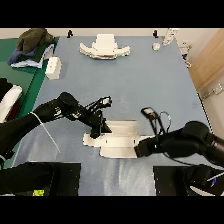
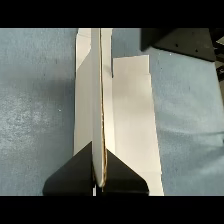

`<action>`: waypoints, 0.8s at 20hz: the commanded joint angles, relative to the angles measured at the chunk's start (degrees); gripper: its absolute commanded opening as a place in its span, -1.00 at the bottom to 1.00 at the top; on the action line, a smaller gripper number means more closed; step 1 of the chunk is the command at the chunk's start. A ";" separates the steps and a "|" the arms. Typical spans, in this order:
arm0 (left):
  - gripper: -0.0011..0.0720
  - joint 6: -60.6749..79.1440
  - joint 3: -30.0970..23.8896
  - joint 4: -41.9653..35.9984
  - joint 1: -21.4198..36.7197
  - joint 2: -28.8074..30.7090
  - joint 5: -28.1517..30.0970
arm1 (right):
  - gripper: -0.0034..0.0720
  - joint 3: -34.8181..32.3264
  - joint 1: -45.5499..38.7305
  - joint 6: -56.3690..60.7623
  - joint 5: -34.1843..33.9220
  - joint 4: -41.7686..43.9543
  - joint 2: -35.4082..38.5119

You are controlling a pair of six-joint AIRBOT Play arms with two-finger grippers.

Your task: Fold the box.

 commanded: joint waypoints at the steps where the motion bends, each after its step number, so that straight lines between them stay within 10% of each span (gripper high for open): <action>1: -0.94 0.02 -0.02 -0.02 0.00 0.04 0.02 | -0.86 -0.04 16.76 1.07 -1.79 -8.35 -0.02; 3: -0.94 0.02 -0.02 0.00 0.00 0.02 0.04 | 0.60 -0.09 21.81 0.28 -1.79 -17.75 -1.03; 4: -0.94 0.02 -0.02 -0.02 0.00 0.02 0.04 | 0.88 -0.09 22.84 -2.16 -1.75 -21.55 -2.23; 16: -0.94 0.02 -0.02 -0.02 0.00 0.02 0.07 | 0.83 0.48 23.02 3.30 6.47 -37.05 -14.78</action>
